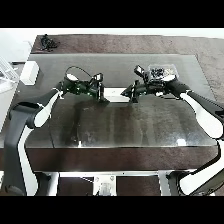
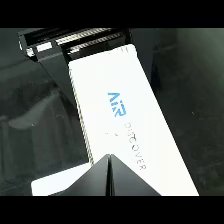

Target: Fold the box and place the chain.

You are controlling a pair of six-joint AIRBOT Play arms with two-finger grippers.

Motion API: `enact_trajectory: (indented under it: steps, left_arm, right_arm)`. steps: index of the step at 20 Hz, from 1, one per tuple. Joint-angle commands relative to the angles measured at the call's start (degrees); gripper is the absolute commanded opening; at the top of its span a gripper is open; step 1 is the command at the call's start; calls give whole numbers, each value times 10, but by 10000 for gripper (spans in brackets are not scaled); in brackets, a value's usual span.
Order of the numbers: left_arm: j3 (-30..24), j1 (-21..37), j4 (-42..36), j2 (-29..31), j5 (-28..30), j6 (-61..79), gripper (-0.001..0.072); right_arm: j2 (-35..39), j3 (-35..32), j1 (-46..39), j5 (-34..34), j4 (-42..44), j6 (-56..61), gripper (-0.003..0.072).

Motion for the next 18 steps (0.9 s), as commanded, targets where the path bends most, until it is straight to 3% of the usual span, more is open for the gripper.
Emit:
enact_trajectory:
  steps: [1, 7, 10, 13, 18]
  left_arm:
    - [0, 0, 0, 0, 0, -1, 328]
    - [0, 0, -1, 0, 1, -1, 328]
    - [0, 0, 0, 0, 1, -1, 328]
    - [0, 0, -1, 0, 0, -1, 328]
    - [0, 0, -1, 0, 1, -1, 329]
  right_arm:
    - [-12, 2, 5, 5, -62, 46, 1]
    - [62, 5, 7, 7, -11, 26, -2]
    - [168, 5, -2, -5, 38, 53, -3]
    - [286, -6, -14, -45, -19, 134, -3]
    - [440, -146, -69, -91, -103, 258, -1]
